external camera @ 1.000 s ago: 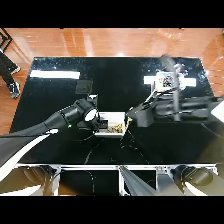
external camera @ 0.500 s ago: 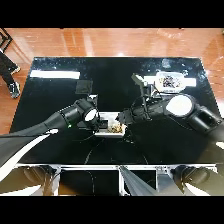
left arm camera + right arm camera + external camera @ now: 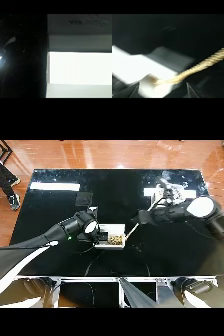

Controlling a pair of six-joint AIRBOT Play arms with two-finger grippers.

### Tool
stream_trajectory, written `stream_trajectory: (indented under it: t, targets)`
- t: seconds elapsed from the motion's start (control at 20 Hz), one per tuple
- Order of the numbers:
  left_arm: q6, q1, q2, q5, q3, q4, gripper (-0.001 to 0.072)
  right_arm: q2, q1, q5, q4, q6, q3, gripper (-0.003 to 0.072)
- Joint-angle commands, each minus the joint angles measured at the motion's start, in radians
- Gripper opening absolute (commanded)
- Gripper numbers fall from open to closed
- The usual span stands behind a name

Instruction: Fold the box and place the chain.

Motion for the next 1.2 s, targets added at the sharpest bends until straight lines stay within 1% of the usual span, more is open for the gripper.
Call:
stream_trajectory:
  t: [0.0, 0.05, 0.15, 0.25, 0.3, 0.35, 0.5, 0.65, 0.7, 0.8, 0.85, 0.9, 0.95, 1.0, 1.05, 1.1, 1.15]
  targets:
    - [0.0, 0.001, 0.0, 0.003, 0.0, 0.001, 0.0025, -0.022, -0.136, -0.105, -0.307, 0.179, -0.004, 0.0675]
    - [0.0, 0.001, 0.0, 0.003, 0.0, 0.001, 0.0025, -0.058, -0.141, -0.158, -0.359, 0.23, -0.004, 0.0674]
    - [0.0, 0.001, 0.0, 0.003, 0.0, 0.0, 0.0025, -0.149, -0.14, -0.259, -0.365, 0.308, 0.003, 0.0675]
    - [0.0, 0.001, 0.0, 0.003, 0.0, 0.0, 0.0025, -0.262, -0.14, -0.334, -0.366, 0.401, 0.043, 0.0673]
    - [0.0, 0.001, 0.0, 0.004, 0.0, 0.003, 0.0025, -0.323, -0.139, -0.351, -0.367, 0.435, 0.076, 0.0601]
    - [0.0, 0.001, 0.0, 0.004, 0.0, 0.005, 0.0025, -0.382, -0.139, -0.355, -0.369, 0.469, 0.112, 0.0576]
    - [0.0, 0.001, 0.0, -0.002, 0.0, 0.003, 0.0025, -0.531, -0.138, -0.333, -0.37, 0.528, 0.225, 0.0576]
    - [0.0, 0.001, 0.0, -0.002, 0.0, 0.002, 0.0026, -0.608, -0.139, -0.293, -0.424, 0.59, 0.306, 0.0573]
    - [0.0, 0.001, 0.0, -0.001, 0.0, 0.002, 0.0026, -0.62, -0.139, -0.286, -0.429, 0.592, 0.319, 0.0515]
    - [0.0, 0.001, 0.0, -0.002, 0.0, 0.002, 0.0026, -0.623, -0.139, -0.296, -0.43, 0.592, 0.321, 0.0352]
    - [0.0, 0.001, 0.0, -0.001, 0.0, 0.002, 0.0026, -0.623, -0.139, -0.297, -0.43, 0.592, 0.321, 0.0305]
    - [0.0, 0.001, 0.0, -0.002, 0.0, 0.002, 0.0026, -0.623, -0.139, -0.301, -0.435, 0.592, 0.321, 0.0303]
    - [0.0, 0.001, 0.0, -0.002, 0.0, 0.002, 0.0026, -0.623, -0.139, -0.296, -0.436, 0.582, 0.321, 0.0147]
    - [0.0, 0.0, 0.0, -0.002, 0.0, 0.002, 0.0026, -0.623, -0.139, -0.288, -0.437, 0.568, 0.321, 0.012]
    - [0.0, 0.0, 0.0, -0.002, 0.0, 0.002, 0.0026, -0.622, -0.14, -0.277, -0.437, 0.561, 0.321, 0.0055]
    - [0.001, 0.0, 0.0, -0.002, 0.0, 0.002, 0.0026, -0.619, -0.14, -0.258, -0.436, 0.552, 0.323, 0.002]
    - [0.001, 0.0, 0.0, -0.002, 0.0, 0.002, 0.0026, -0.612, -0.139, -0.237, -0.435, 0.529, 0.323, 0.0019]
